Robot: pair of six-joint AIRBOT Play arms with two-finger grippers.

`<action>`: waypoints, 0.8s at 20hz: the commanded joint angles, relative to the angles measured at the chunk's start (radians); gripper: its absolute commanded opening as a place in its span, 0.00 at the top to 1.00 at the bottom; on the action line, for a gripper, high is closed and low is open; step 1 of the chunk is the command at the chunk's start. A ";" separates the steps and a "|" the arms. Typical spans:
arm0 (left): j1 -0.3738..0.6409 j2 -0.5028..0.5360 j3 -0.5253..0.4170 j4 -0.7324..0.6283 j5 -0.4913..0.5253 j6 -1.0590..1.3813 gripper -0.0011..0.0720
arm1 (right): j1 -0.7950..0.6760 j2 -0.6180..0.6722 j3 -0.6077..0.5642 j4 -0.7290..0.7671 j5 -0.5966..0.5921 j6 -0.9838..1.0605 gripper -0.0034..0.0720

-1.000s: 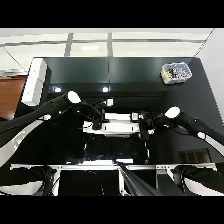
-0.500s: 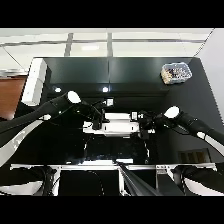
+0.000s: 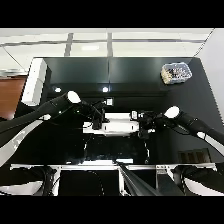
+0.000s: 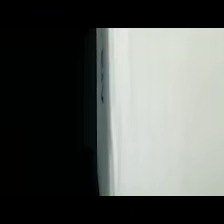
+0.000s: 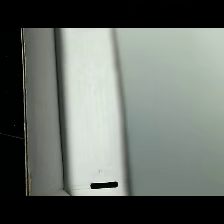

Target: Fold the box and place the chain.

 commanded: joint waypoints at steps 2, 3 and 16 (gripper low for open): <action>0.001 -0.001 0.000 0.001 0.001 0.002 0.95 | 0.000 0.000 0.001 -0.001 0.004 -0.002 0.04; 0.000 -0.001 0.000 0.000 0.001 0.002 0.95 | 0.000 0.000 0.001 -0.001 0.004 -0.002 0.05; 0.120 0.179 0.014 0.206 -0.109 -0.369 0.01 | 0.008 0.000 0.000 -0.013 0.004 -0.002 0.23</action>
